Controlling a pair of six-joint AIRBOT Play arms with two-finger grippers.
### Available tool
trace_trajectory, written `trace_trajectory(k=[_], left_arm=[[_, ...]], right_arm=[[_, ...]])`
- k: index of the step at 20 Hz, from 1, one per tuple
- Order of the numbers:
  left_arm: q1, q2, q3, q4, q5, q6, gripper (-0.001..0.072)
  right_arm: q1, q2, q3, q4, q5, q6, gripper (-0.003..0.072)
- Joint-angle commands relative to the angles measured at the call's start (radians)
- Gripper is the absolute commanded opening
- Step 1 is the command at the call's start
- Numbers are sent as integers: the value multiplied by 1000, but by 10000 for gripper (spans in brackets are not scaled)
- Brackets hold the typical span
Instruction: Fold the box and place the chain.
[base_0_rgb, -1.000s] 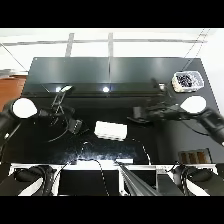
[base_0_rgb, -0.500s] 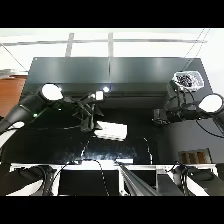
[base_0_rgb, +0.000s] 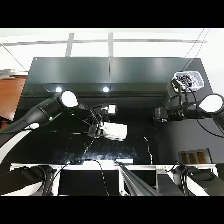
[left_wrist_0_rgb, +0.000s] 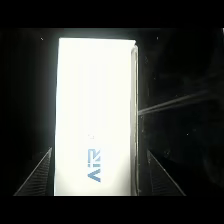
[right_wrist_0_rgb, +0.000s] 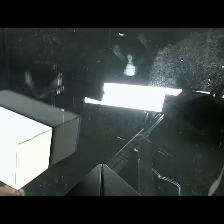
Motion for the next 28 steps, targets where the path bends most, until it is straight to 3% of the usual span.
trace_trajectory(k=[1, 28], left_arm=[[-32, -3, 0, 91, 62, -103, 719], [-59, 1, 1, 80, 48, -159, 717]], right_arm=[[-1, 0, 0, -1, -4, 1, 22], [-1, 0, 0, -2, -27, 1, 22]])
